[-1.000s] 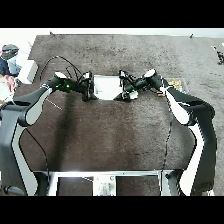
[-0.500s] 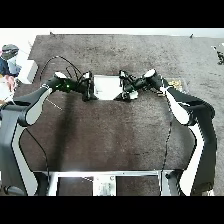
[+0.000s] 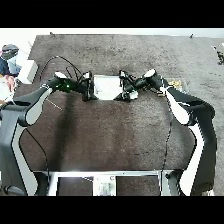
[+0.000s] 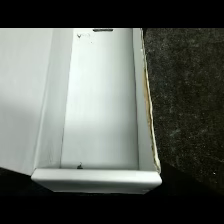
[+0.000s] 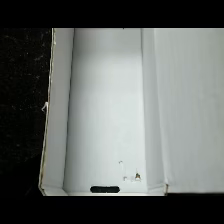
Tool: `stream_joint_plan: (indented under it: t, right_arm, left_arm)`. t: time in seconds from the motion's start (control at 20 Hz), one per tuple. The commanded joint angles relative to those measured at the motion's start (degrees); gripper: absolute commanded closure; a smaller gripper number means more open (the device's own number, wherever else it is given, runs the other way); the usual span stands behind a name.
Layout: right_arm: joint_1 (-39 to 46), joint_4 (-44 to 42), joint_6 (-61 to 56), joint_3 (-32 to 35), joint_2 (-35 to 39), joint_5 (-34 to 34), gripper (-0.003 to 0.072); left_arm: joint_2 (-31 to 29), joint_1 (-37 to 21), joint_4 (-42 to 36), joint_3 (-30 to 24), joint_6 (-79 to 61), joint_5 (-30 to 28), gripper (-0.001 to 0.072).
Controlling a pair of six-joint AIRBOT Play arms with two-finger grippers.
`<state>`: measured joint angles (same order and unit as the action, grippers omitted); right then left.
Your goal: Fold the box and place the chain.
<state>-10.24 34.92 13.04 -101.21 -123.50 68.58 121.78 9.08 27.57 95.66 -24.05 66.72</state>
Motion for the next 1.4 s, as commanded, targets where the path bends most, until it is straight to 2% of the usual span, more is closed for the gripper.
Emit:
stream_joint_plan:
  t: [0.0,0.3,0.35,0.4,0.85,1.15,1.2,1.25,1.3,1.35]
  right_arm:
    - [-0.07,-0.26,-0.02,0.02,-0.02,-0.96,0.0387]
    - [-0.04,-0.44,-0.02,0.02,0.17,-0.63,0.0385]
    - [-0.04,-0.42,-0.11,0.02,0.50,-0.63,0.0293]
    - [0.02,-0.48,-0.26,0.02,0.87,-0.72,-0.0034]
    - [2.47,0.87,-1.33,0.00,2.62,3.37,-0.0034]
    - [5.20,3.91,-4.50,0.02,7.37,3.96,-0.0034]
    - [5.51,3.91,-6.84,0.02,8.52,4.28,-0.0030]
    - [5.55,3.91,-9.16,0.02,9.73,4.90,0.0073]
    - [5.55,3.85,-9.86,0.02,10.69,5.95,0.0270]
    - [5.49,3.10,-9.88,0.02,11.43,6.93,0.0413]
  left_arm:
    - [0.00,0.04,0.00,0.00,0.00,-0.09,0.0421]
    - [0.00,0.04,0.00,0.00,0.00,-0.07,0.0421]
    - [0.00,0.04,0.00,0.00,0.00,-0.09,0.0421]
    - [0.00,0.04,0.00,0.00,0.00,-0.09,0.0421]
    - [0.00,0.04,0.00,0.00,0.00,-0.07,0.0421]
    - [0.00,0.04,0.00,0.00,0.00,-0.07,0.0421]
    - [0.00,0.04,0.02,0.00,0.00,-0.07,0.0421]
    - [0.00,0.04,0.00,0.00,0.00,-0.09,0.0421]
    - [0.00,0.04,0.00,0.00,0.00,-0.09,0.0421]
    - [0.00,0.04,0.02,0.00,-0.02,-0.09,0.0421]
